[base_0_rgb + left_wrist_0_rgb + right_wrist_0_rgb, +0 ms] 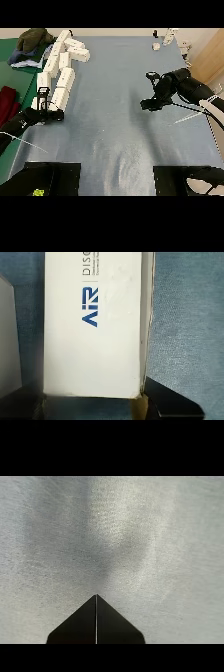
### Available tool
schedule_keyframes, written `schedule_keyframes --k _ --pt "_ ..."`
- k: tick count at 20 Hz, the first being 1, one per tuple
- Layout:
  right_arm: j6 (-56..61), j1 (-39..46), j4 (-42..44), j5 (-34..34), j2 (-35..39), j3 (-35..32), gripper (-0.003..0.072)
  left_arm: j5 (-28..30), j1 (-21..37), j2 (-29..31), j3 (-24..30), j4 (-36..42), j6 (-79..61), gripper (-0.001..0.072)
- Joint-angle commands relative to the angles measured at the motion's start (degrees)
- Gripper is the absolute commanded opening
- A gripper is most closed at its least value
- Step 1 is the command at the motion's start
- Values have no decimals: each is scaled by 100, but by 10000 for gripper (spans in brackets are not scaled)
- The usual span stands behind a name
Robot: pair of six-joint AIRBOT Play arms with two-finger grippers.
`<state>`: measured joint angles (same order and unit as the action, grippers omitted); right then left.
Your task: Fold the box.
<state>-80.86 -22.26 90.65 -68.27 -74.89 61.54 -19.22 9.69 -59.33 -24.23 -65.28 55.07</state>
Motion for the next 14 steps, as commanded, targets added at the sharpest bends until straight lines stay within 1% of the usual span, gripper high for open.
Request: schedule_keyframes --k 1,4,5,6,7,8,9,10,11,14 --pt "0 2 2 2 -2 4 7 22 -2 -24 -7 -4 -2 469" --pt "0 2 2 2 -2 4 7 22 -2 -24 -7 -2 -2 470" --pt "0 2 2 2 -2 4 7 20 -2 -24 -7 -2 -2 483" --pt "0 2 2 2 -2 4 7 20 -2 -24 -7 -2 0 640" --pt "0 2 2 2 -2 4 7 17 -2 -24 -7 -2 7 693" --pt "0 2 2 2 -2 4 7 -15 -2 -17 -7 -4 7 693" --pt "0 2 2 2 -2 4 7 -192 2 22 -20 -17 4 694" --pt "0 2 2 2 -2 4 7 -479 4 87 -68 -109 4 693" --pt "0 2 2 2 -4 4 7 -905 4 192 -157 -291 9 694" --pt "0 2 2 2 -4 4 7 -2435 4 608 -551 -1123 448 694"
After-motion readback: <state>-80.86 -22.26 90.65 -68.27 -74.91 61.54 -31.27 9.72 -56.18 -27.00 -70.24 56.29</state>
